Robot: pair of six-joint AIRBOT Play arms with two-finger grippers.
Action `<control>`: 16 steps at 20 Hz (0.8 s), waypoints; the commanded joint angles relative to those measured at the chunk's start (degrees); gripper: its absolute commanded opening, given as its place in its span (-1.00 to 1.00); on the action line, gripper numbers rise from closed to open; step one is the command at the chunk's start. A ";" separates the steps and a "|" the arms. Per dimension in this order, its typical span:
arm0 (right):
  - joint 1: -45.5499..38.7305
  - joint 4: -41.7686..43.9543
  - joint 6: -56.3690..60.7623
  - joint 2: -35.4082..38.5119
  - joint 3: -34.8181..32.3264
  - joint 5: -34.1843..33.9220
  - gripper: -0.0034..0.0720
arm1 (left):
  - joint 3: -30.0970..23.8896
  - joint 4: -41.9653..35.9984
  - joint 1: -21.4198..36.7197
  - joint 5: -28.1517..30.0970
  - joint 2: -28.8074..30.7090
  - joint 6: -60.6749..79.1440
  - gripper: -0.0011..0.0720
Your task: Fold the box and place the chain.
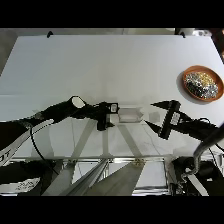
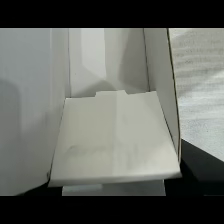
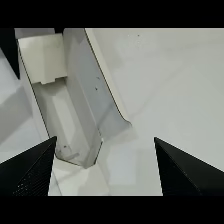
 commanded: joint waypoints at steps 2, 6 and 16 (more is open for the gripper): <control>0.04 1.86 0.00 0.09 -0.02 0.17 0.82 | 0.04 -0.24 -0.02 -3.08 -0.07 -0.28 0.09; 0.04 2.38 0.00 0.07 -0.02 2.51 -0.01 | 0.04 -0.24 -0.02 -4.96 -0.07 -0.26 0.09; 0.11 14.69 -3.54 -6.34 -0.02 1.11 -0.87 | 0.04 -0.22 -0.02 -4.96 -0.74 -0.07 0.09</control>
